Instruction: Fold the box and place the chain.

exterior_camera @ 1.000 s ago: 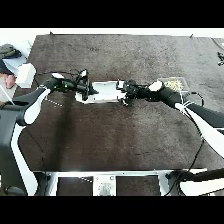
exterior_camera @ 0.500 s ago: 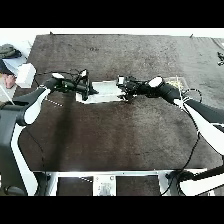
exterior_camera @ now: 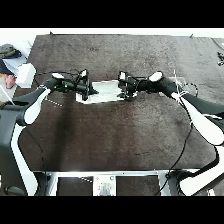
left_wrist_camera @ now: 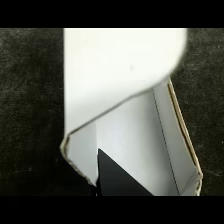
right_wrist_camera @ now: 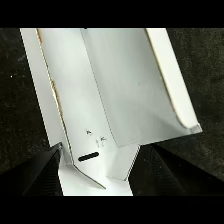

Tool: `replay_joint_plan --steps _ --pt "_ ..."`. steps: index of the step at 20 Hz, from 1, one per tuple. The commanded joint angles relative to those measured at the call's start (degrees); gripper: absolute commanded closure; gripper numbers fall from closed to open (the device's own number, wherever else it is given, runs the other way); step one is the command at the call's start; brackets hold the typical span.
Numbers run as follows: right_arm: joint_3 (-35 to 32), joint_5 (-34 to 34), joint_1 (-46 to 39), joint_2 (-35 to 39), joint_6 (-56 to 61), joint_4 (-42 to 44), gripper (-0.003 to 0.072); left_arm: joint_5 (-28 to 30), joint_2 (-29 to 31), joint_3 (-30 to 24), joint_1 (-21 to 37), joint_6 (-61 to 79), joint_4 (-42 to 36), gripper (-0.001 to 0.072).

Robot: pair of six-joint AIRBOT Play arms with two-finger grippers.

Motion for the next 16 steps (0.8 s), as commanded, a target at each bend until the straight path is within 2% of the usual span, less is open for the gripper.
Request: replay_joint_plan --steps 1,10,16 --pt "4.9 7.0 -0.7 -3.4 1.9 -1.5 0.0093 0.0 0.0 0.0 0.0 0.0 0.0 0.0696" --pt "11.4 16.3 -1.2 -10.2 1.9 -2.1 0.0094 0.0 0.0 0.0 0.0 0.0 0.0 0.0696" --pt "15.9 18.3 -1.4 -14.6 3.3 -2.1 0.0095 0.0 0.0 0.0 0.0 0.0 0.0 0.0696"
